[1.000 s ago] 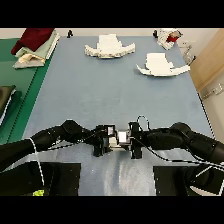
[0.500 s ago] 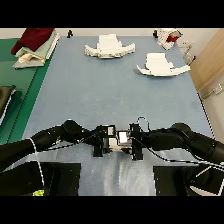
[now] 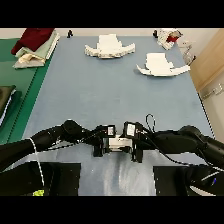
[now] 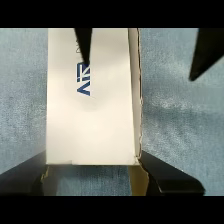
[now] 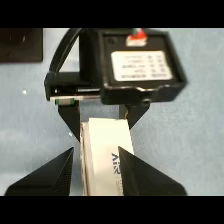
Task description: Fold the box.
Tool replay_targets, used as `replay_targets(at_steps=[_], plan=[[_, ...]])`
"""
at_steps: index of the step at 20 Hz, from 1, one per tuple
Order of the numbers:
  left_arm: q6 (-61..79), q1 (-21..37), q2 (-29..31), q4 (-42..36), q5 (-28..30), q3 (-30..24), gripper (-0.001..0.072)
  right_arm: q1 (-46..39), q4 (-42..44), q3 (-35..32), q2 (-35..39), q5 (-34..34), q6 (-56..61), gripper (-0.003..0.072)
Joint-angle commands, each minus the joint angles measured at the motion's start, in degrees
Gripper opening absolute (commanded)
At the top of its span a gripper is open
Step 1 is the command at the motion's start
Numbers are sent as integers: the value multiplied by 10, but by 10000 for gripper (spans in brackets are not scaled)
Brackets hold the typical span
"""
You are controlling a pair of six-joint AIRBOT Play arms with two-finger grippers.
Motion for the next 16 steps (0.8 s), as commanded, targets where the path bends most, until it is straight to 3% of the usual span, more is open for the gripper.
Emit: replay_targets(at_steps=[1, 2, 8, 16], plan=[[0, 0, 0, 0, 0, 0, 519, 0, 74, -61, 46, 108, 85, 126], [0, 0, 0, 0, 0, 0, 519, 5, 91, -87, 61, 147, 107, 15], [0, 0, 0, 0, 0, 0, 519, 57, 91, -174, 87, 239, 199, 10], [0, 0, 0, 0, 0, 0, 519, 59, 88, -192, 23, 239, 199, 10]])
